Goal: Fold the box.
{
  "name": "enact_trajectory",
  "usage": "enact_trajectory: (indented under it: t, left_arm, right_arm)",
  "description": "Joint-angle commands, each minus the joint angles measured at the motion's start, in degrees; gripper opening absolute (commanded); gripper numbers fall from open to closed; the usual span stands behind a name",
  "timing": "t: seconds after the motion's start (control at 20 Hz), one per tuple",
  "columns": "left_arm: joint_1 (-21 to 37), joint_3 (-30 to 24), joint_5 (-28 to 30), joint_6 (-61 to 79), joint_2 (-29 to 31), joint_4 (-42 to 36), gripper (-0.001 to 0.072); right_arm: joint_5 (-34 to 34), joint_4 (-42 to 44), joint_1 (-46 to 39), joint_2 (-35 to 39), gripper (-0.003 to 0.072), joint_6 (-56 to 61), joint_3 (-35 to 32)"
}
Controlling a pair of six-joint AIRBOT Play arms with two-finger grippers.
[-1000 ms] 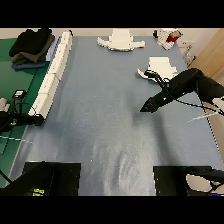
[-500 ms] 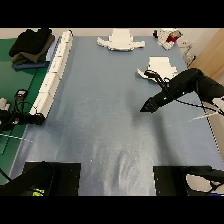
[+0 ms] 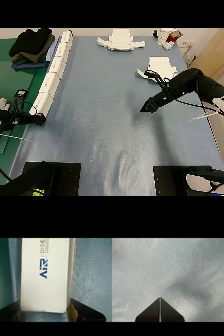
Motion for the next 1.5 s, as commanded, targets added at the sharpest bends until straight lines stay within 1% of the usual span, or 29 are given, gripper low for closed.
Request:
enact_trajectory:
  t: [0.0, 0.1, 0.35, 0.5, 0.65, 0.7, 0.75, 0.8, 0.85, 0.9, 1.0, 1.05, 1.15, 1.2, 1.25, 1.35, 1.45]
  left_arm:
    - [0.22, 0.09, -3.15, -1.2, 1.75, 0.52, 0.0706]
    - [0.81, 0.09, -6.25, -1.9, 4.28, 1.95, 0.0707]
    - [1.14, 0.37, -19.5, -11.67, 10.69, 14.64, 0.0706]
    - [1.14, 1.4, -26.27, -17.53, 15.54, 16.61, 0.0706]
    - [0.48, 4.55, -32.94, -25.68, 21.24, 16.52, 0.0704]
    - [-0.61, 5.9, -35.04, -27.76, 22.8, 16.35, 0.0646]
    - [-2.56, 7.56, -37.42, -28.68, 24.22, 15.96, 0.0406]
    - [-4.92, 9.2, -39.43, -28.65, 25.16, 14.86, 0.0217]
    - [-8.11, 11.08, -40.41, -29.99, 25.53, 13.38, 0.0065]
    - [-11.65, 12.87, -40.17, -32.83, 25.38, 12.26, 0.0013]
    - [-20.96, 16.9, -36.39, -38.47, 23.02, 11.98, 0.0012]
    - [-26.36, 19.28, -34.01, -40.24, 20.57, 12.0, 0.0012]
    - [-36.15, 24.24, -29.81, -43.15, 13.94, 12.0, 0.0012]
    - [-40.09, 26.67, -28.7, -44.39, 10.1, 11.98, 0.0012]
    - [-43.76, 29.18, -28.28, -45.29, 5.7, 11.96, 0.0012]
    - [-49.05, 33.27, -28.35, -46.62, -2.49, 11.74, 0.0012]
    - [-52.43, 35.63, -28.2, -46.6, -8.85, 10.54, 0.0012]
  right_arm:
    - [0.02, 0.0, -0.02, -0.02, 0.0005, 0.02, 0.07]
    - [0.02, 0.0, -0.02, -0.02, 0.0005, 0.02, 0.07]
    - [0.02, 0.0, -0.02, -0.02, 0.0005, 0.02, 0.07]
    - [0.0, 0.0, -0.02, -0.02, 0.0005, 0.02, 0.07]
    - [0.02, 0.0, -0.02, -0.02, 0.0005, 0.02, 0.07]
    - [0.02, 0.0, -0.02, -0.02, 0.0005, 0.02, 0.07]
    - [0.02, 0.0, -0.02, -0.02, 0.0005, 0.02, 0.07]
    - [0.02, 0.0, -0.02, -0.02, 0.0005, 0.02, 0.07]
    - [0.02, 0.0, -0.02, -0.02, 0.0005, 0.02, 0.07]
    - [0.02, 0.0, -0.02, -0.02, 0.0005, 0.02, 0.07]
    - [0.02, 0.0, -0.02, -0.02, 0.0005, 0.02, 0.07]
    - [0.02, 0.0, -0.02, -0.02, 0.0005, 0.02, 0.07]
    - [0.0, 0.0, -0.02, -0.02, 0.0005, 0.02, 0.07]
    - [0.02, 0.0, -0.02, -0.02, 0.0005, 0.02, 0.07]
    - [0.02, 0.0, -0.02, -0.02, 0.0005, 0.02, 0.07]
    - [0.02, 0.0, -0.02, -0.02, 0.0005, 0.02, 0.07]
    - [0.0, 0.0, -0.02, -0.02, 0.0005, 0.02, 0.07]
